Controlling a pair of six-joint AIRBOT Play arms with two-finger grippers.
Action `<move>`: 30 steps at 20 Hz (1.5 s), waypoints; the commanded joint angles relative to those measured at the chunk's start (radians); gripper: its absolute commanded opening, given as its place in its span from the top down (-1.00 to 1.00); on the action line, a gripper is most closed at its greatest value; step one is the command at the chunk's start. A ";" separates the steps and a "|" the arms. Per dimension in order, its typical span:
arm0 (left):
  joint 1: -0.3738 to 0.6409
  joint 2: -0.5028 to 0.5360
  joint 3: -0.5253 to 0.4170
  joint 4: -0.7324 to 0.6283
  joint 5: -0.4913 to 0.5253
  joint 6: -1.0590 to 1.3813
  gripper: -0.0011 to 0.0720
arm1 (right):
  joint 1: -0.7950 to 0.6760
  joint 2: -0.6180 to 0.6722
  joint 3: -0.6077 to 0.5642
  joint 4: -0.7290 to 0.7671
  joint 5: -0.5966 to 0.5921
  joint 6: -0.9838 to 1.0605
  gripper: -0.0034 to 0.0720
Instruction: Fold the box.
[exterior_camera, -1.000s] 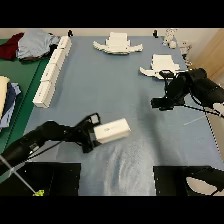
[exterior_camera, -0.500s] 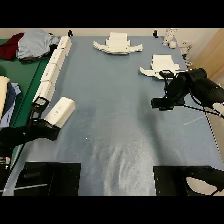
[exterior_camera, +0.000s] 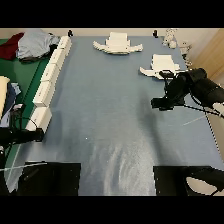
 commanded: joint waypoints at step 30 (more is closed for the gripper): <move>0.095 -0.330 0.044 -0.224 0.347 0.338 -0.43 | 0.000 0.000 0.001 0.000 0.000 0.000 0.89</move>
